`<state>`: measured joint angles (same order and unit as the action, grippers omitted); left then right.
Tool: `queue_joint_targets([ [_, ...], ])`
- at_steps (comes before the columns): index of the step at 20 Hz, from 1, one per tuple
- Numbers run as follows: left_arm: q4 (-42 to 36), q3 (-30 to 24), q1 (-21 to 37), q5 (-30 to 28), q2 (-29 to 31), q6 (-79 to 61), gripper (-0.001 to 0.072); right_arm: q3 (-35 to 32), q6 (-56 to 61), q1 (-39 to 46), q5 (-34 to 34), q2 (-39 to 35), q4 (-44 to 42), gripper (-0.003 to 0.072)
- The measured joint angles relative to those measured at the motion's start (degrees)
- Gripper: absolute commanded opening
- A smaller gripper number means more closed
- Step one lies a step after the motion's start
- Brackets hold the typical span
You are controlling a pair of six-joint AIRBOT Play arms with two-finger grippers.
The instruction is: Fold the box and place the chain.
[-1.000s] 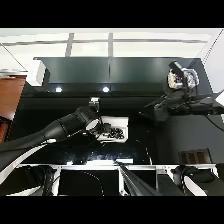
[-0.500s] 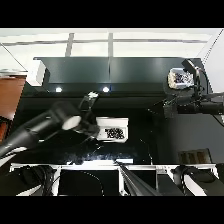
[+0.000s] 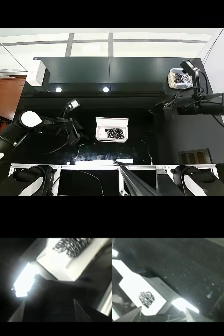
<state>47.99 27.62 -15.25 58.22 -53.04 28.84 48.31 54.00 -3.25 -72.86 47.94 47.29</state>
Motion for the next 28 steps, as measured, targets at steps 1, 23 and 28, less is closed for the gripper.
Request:
queue_joint_targets([
  [1, -0.92, -0.52, -0.02, -1.05, -0.79, -7.1, 0.0709, 0.0, -0.26, -0.57, -0.07, 0.0, 0.96, 0.0611],
  [23, -15.06, 3.19, -9.29, -8.48, -16.85, -42.25, 0.0482, -0.26, -1.09, -6.97, 6.51, 0.0, 9.51, 0.0717],
  [28, -15.45, 3.19, -9.49, -8.79, -16.92, -42.4, 0.0483, -0.9, -0.13, -12.31, 14.86, 2.32, 8.22, 0.0716],
])
